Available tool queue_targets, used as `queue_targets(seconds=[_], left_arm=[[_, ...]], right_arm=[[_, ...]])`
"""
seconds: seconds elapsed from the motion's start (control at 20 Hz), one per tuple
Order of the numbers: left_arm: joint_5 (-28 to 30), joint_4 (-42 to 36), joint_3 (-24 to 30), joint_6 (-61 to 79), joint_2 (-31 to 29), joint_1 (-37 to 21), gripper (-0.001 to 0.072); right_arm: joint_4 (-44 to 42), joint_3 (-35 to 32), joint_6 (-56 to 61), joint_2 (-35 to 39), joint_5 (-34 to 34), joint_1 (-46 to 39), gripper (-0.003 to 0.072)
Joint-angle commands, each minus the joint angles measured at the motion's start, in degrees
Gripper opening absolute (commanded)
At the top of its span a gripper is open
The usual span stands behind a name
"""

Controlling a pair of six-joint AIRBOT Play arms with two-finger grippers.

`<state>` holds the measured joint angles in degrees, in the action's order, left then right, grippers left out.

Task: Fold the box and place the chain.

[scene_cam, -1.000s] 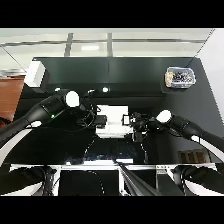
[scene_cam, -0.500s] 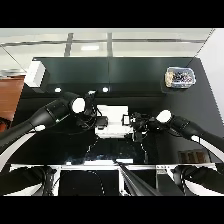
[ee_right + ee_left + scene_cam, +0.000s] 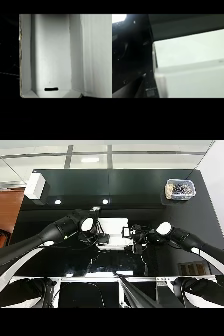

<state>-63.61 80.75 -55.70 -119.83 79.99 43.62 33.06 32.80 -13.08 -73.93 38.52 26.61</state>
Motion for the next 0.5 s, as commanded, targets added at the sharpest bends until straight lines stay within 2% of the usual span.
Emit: queue_targets(seconds=[0.0, 0.15, 0.45], left_arm=[[0.15, 1.11, -0.39, -0.74, 1.84, 0.83, 0.0442], [0.11, 4.07, -0.42, -4.35, 2.23, 0.83, 0.0442], [0.0, 4.24, -2.03, -7.08, 3.41, 0.9, 0.0442]], right_arm=[[-0.02, 0.0, 0.02, -0.02, 0.02, 0.04, 0.0182], [-0.02, 0.0, 0.02, -0.02, 0.02, 0.04, 0.0183], [-0.02, 0.0, 0.02, -0.04, 0.02, 0.04, 0.0182]])
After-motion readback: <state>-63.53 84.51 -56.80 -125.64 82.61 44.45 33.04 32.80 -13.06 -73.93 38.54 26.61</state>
